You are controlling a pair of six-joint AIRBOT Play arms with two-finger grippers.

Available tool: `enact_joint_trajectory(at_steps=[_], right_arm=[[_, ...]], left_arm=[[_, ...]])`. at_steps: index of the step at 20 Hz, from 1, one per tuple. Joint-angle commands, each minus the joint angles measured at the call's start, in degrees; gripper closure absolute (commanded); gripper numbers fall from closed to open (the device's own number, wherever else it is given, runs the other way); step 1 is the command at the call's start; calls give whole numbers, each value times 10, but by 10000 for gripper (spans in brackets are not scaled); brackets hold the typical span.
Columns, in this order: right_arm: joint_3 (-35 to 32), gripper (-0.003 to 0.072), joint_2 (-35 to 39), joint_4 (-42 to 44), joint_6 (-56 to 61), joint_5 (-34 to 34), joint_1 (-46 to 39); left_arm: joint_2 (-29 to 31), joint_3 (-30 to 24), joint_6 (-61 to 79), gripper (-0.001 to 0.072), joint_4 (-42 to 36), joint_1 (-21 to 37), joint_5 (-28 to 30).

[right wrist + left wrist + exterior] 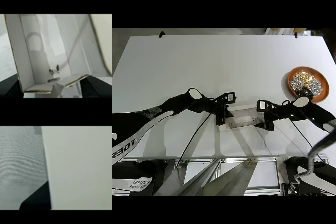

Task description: Fold the box and place the chain.

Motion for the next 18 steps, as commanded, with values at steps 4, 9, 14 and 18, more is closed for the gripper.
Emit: enact_joint_trajectory(at_steps=[4, 9, 14, 18], right_arm=[[-20, 22, -2, 0, -7, -16, 30], [-20, 46, -2, 0, -6, -16, 36], [-20, 184, -2, 0, -4, -15, 36], [-20, 253, -3, 0, -4, -16, 36]], left_arm=[[0, 0, 0, 674, -1, 0, -1], [0, 0, 0, 674, -1, 0, -1], [0, 0, 0, 674, -1, 0, -1], [0, 0, 0, 674, -1, 0, -1]])
